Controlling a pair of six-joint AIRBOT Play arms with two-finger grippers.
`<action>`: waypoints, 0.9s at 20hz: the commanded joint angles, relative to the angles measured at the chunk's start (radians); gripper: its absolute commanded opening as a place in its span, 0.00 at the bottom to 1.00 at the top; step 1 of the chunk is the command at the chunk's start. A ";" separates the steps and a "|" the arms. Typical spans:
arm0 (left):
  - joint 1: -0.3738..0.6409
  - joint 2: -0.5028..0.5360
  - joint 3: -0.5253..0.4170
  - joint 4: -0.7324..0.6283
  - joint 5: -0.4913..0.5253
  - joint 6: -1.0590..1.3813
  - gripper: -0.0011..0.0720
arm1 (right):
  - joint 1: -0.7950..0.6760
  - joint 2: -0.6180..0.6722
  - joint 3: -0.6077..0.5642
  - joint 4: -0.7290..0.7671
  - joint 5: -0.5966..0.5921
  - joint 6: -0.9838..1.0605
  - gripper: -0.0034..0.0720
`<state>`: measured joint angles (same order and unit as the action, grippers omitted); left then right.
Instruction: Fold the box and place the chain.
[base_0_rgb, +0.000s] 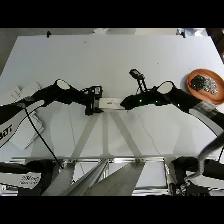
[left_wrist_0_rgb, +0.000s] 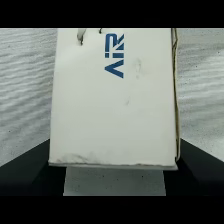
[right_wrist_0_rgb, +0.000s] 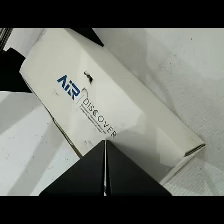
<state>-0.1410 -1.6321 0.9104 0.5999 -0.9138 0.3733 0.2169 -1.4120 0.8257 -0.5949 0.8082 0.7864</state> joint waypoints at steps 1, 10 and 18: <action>0.000 0.000 0.001 0.000 0.001 0.000 0.04 | 0.001 0.042 0.001 0.017 0.002 -0.002 0.05; 0.000 0.000 0.001 0.000 0.000 0.000 0.04 | -0.171 0.409 0.017 -0.315 -0.103 0.204 0.06; 0.000 0.000 0.001 -0.001 -0.060 0.005 0.04 | -0.427 0.469 0.017 -0.875 -0.051 0.523 0.06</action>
